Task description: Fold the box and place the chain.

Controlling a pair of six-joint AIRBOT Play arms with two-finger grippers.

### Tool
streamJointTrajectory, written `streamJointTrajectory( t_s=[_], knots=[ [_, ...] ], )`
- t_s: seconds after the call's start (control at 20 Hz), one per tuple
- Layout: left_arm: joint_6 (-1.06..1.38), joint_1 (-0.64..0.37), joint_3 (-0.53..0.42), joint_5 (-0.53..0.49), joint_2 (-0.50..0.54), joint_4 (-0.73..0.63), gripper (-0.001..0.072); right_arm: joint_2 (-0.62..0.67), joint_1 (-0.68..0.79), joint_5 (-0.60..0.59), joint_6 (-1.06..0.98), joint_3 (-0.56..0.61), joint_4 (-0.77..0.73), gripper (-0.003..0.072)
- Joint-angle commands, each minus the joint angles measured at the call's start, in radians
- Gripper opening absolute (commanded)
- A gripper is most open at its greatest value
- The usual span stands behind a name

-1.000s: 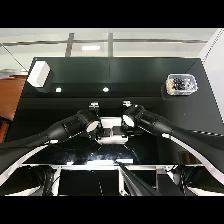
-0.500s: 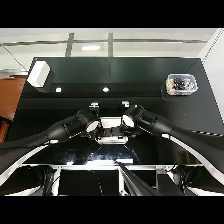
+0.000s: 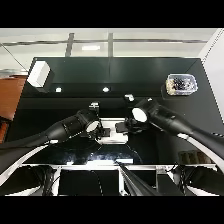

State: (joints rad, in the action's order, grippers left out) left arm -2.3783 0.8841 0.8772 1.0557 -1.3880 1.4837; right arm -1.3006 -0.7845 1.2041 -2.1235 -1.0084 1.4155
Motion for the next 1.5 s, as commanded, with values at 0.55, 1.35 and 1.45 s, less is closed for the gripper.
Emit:
streamJointTrajectory(
  t_s=[0.55, 1.35, 1.45],
  knots=[
    [-0.001, -0.001, 0.000, 0.000, -0.001, 0.008, 0.0031, 0.369, 0.580, -0.024, 0.367, 0.024, 0.351, 0.0338],
    [-0.008, -0.001, 0.000, -0.023, -0.001, -0.002, 0.0031, -0.420, 0.903, -0.357, 0.368, -0.410, 0.257, 0.0551],
    [-0.008, -0.001, 0.000, -0.023, -0.001, -0.002, 0.0031, -0.451, 0.904, -0.354, 0.367, -0.422, 0.257, 0.0550]
  ],
)
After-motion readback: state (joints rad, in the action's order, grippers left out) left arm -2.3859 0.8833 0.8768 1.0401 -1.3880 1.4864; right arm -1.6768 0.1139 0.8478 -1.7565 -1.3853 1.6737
